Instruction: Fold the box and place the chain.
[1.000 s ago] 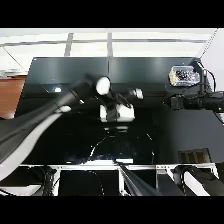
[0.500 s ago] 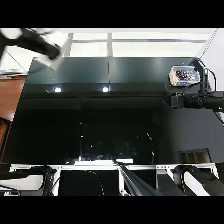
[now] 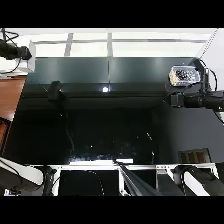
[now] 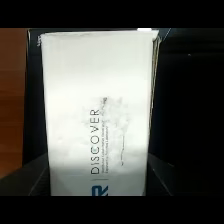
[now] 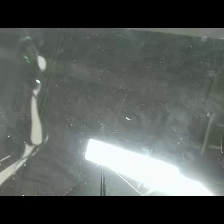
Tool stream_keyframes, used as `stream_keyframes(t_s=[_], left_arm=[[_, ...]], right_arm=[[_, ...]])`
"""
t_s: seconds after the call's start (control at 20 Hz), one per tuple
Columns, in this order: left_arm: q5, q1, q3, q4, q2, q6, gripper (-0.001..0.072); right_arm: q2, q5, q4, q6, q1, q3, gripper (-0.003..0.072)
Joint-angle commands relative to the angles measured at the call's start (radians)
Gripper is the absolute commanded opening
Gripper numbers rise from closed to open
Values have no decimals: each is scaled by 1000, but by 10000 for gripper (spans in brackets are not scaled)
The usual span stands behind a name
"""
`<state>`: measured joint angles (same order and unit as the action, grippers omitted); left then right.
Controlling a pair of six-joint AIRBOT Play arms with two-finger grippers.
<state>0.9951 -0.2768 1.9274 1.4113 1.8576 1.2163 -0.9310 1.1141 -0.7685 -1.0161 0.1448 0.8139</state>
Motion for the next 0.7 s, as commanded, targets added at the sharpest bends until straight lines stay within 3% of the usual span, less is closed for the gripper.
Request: stream_keyframes(t_s=[0.0, 0.3, 0.35, 0.4, 0.55, 0.65], left_arm=[[63, -23, 73, -16, 150, -37, 338], [55, -26, 87, 14, 233, -42, 358], [61, -23, 98, 20, 232, -42, 499], [80, -19, 127, 37, 232, -26, 720], [163, -2, 253, 104, 194, 22, 719], [140, 9, 246, 103, 87, 23, 717]], right_arm=[[0, -1, 0, -13, 1, 0, 17], [0, -1, 0, -16, 1, 0, 16], [0, -1, 0, -16, 1, 0, 17], [0, -1, 0, -16, 1, 0, 17], [0, 0, 0, -16, 1, 0, 17], [0, 0, 0, -14, 1, 0, 16]])
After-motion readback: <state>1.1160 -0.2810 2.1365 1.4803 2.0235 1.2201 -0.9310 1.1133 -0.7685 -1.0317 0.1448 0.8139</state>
